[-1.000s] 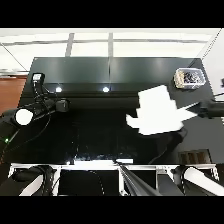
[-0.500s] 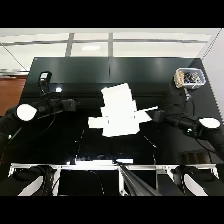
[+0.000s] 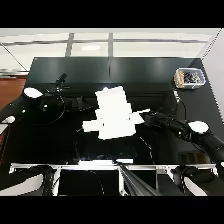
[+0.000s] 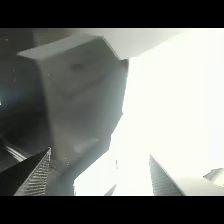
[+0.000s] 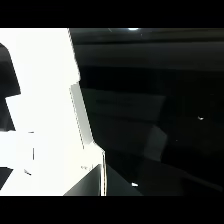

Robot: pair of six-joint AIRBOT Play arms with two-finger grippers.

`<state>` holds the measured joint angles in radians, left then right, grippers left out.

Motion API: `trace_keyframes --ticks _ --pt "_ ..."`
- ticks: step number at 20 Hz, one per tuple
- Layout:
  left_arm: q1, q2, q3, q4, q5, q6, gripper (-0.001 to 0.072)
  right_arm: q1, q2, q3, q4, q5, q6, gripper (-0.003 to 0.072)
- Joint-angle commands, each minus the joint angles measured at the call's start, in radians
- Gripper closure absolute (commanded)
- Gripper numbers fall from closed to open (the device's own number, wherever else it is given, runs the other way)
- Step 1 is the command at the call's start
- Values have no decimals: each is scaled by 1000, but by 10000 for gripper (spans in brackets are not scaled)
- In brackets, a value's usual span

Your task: Fold the box and place the chain.

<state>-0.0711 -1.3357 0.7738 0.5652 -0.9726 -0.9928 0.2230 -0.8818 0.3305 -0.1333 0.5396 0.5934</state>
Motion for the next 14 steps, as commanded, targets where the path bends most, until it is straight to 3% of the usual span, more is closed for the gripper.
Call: trace_keyframes --ticks 1,8,14 --pt "39 -110 23 -76 -56 55 4 10 1 0 2 8 1 673" --pt "-54 -225 129 -84 -78 159 4 10 1 0 2 14 1 673" --pt "-140 -368 275 -85 -280 336 4 10 1 0 2 18 2 673"
